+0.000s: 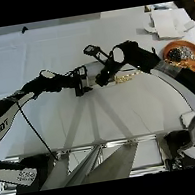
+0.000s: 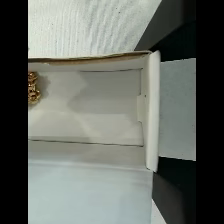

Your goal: Fold the box and place the chain.

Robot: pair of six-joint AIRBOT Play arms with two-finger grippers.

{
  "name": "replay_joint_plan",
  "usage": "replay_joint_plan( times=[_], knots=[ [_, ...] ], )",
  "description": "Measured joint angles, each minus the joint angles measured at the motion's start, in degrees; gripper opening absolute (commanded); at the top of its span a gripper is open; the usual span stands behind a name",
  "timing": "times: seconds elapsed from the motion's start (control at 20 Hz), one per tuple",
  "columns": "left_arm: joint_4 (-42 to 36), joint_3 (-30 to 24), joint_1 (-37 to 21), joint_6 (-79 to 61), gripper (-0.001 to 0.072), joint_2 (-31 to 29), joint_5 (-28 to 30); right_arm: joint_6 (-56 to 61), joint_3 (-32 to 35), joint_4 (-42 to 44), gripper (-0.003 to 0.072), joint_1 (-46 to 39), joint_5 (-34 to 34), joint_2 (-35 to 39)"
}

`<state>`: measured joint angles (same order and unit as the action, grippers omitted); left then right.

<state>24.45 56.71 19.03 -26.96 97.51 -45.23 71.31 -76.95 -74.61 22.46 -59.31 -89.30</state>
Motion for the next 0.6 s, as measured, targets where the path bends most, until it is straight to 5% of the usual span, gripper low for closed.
replay_joint_plan(
  times=[0.3, 0.6],
  knots=[
    [0.00, 0.00, 0.00, -0.02, 0.0258, 0.00, 0.00, -5.20, -0.02, -0.33, 0.0376, -5.92, -2.49, 11.54],
    [0.00, 0.00, 0.00, 0.00, 0.0258, 0.00, 0.00, -8.85, -0.02, -3.32, 0.0424, -21.75, -6.36, 17.38]
  ],
)
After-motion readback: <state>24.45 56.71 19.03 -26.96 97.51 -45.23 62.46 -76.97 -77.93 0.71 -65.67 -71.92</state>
